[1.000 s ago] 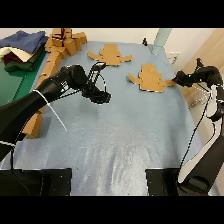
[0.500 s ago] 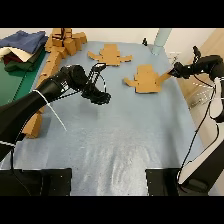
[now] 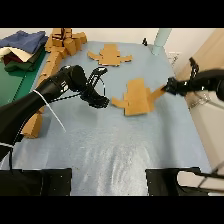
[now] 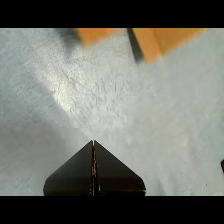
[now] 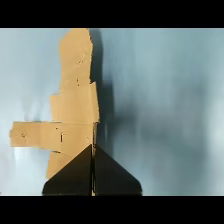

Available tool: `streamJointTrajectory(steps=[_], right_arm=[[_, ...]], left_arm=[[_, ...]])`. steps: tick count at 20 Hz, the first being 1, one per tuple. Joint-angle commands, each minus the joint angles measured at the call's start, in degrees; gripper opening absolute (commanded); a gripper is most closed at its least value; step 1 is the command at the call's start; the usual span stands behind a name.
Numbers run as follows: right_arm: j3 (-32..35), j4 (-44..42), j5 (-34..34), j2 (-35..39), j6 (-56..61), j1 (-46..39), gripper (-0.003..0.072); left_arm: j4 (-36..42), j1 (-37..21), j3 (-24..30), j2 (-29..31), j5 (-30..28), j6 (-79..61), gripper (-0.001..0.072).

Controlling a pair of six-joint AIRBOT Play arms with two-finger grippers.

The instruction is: Fold the box.

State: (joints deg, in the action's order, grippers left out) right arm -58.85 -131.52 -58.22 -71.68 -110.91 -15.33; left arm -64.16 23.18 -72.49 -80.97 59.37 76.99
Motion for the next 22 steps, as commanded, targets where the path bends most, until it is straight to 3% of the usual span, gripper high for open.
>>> streamJointTrajectory(steps=[1,5,8,9,10,11,18,22], right_arm=[[21.5,0.2,5.4,17.4,3.1,3.4,-0.0001],[32.1,4.5,3.8,29.9,9.6,4.4,0.0000],[33.4,7.5,0.7,31.6,11.0,4.4,0.0003],[33.4,7.5,0.4,31.5,11.0,4.4,0.0026],[33.2,7.5,0.4,31.0,11.0,4.4,0.0126],[32.4,8.0,0.1,29.8,11.0,4.3,0.0228],[17.6,12.0,-12.3,6.6,6.3,4.3,0.0229],[15.7,9.2,-14.8,-2.9,2.2,4.4,0.0229]], left_arm=[[1.3,-0.1,3.5,2.8,1.3,-3.8,0.0011],[2.2,-0.2,9.4,7.0,0.9,-5.2,0.0012],[7.0,-0.8,12.8,8.2,0.8,-7.3,0.0012],[7.5,-0.9,13.4,8.2,0.7,-7.3,0.0012],[7.6,-0.9,13.8,8.2,1.0,-6.9,0.0013],[7.8,-0.9,14.0,8.2,1.1,-6.6,0.0013],[10.7,-0.9,14.0,8.2,1.7,-6.8,0.0015],[13.3,-0.9,14.0,8.2,2.7,-7.2,0.0015]])
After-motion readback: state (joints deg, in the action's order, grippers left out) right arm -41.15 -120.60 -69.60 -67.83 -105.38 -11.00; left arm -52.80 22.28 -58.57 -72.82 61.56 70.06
